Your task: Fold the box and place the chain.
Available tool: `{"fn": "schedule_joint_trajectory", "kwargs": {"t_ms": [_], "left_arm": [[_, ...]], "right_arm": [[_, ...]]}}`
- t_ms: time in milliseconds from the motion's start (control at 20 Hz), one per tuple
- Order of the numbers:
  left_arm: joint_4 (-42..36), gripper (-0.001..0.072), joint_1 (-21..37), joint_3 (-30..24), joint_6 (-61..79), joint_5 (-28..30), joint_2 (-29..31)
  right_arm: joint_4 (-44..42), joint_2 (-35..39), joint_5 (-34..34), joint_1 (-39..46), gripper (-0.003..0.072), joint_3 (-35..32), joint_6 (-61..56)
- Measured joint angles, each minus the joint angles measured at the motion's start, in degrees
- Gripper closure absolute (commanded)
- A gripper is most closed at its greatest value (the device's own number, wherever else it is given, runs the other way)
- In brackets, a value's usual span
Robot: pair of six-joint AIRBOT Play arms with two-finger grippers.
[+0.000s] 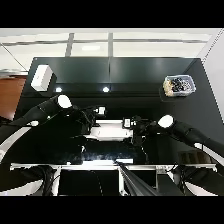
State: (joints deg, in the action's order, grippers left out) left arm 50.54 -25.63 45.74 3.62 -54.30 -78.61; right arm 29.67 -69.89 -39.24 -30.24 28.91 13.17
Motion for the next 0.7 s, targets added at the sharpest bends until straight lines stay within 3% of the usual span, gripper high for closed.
{"fn": "schedule_joint_trajectory", "kwargs": {"t_ms": [700], "left_arm": [[0.0,0.0680,0.0,0.0,-0.1,0.0,0.0]], "right_arm": [[1.9,-0.3,1.6,-0.1,0.0034,0.0,-1.8]]}}
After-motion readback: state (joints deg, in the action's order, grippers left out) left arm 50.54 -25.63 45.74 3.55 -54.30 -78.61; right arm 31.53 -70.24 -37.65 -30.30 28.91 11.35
